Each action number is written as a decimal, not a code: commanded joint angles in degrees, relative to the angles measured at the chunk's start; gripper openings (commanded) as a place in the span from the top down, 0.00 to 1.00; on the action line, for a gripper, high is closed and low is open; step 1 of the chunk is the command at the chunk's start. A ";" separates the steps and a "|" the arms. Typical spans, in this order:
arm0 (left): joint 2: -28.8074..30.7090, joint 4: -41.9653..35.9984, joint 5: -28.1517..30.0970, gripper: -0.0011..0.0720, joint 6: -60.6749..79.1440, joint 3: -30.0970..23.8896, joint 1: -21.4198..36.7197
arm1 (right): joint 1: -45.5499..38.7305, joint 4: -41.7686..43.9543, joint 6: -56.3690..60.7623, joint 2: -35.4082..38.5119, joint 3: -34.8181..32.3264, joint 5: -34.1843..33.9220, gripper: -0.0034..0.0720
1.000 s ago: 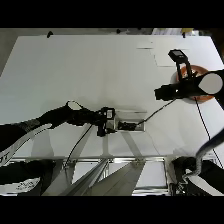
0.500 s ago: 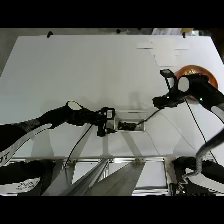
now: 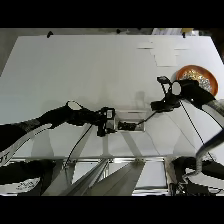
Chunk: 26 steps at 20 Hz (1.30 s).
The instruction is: Fold the box and place the chain.
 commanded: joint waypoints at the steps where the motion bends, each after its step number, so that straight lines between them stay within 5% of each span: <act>1: 0.00 0.00 0.00 0.69 0.02 0.07 0.02 | -0.04 0.09 0.15 -0.48 -0.20 -0.59 0.76; 3: 0.00 0.00 0.00 0.69 0.02 0.07 0.02 | -0.04 0.24 -0.52 -0.44 -0.20 0.13 0.94; 8: 0.00 0.00 0.00 0.69 0.02 0.07 0.02 | 1.07 0.17 -5.25 5.42 -0.20 6.29 0.94; 17: 0.00 0.00 0.00 0.69 0.02 0.07 0.02 | 9.51 10.49 -5.22 31.69 -0.20 13.44 0.93; 22: 0.00 0.00 0.00 0.69 0.02 0.07 0.04 | 15.67 22.86 -5.22 39.21 -0.20 11.85 0.93; 26: 0.00 0.00 0.00 0.69 0.00 0.07 0.04 | 20.70 23.43 -5.03 38.53 -1.51 4.26 0.93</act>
